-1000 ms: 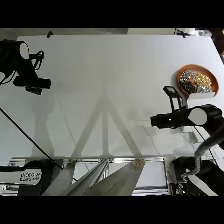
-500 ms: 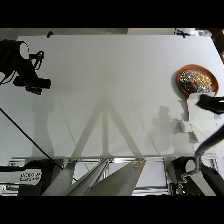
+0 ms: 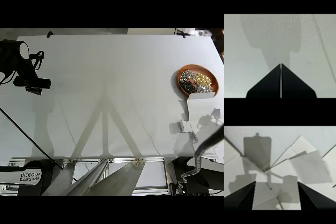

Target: Fold the box and place the chain.

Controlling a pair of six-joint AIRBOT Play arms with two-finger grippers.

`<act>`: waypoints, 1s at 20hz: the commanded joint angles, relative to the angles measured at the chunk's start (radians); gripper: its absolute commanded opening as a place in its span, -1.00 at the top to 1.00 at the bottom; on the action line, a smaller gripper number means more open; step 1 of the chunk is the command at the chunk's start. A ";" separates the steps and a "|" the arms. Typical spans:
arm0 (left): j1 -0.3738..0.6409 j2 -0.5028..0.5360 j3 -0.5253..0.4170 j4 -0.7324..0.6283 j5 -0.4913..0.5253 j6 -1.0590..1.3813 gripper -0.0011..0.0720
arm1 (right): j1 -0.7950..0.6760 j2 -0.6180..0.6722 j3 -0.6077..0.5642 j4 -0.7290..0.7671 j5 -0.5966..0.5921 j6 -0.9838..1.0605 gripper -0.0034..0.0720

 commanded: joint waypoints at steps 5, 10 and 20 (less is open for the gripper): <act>0.001 -0.001 0.000 0.000 0.000 0.000 0.95 | -0.017 -0.201 0.282 -0.169 -0.016 -0.133 -0.65; 0.001 -0.001 0.000 0.000 0.000 0.000 0.95 | -0.017 -0.312 0.293 -0.124 0.176 -0.288 -0.62; 0.001 -0.001 0.000 0.000 0.000 0.000 0.95 | -0.017 -0.354 0.293 -0.050 0.427 -0.386 0.86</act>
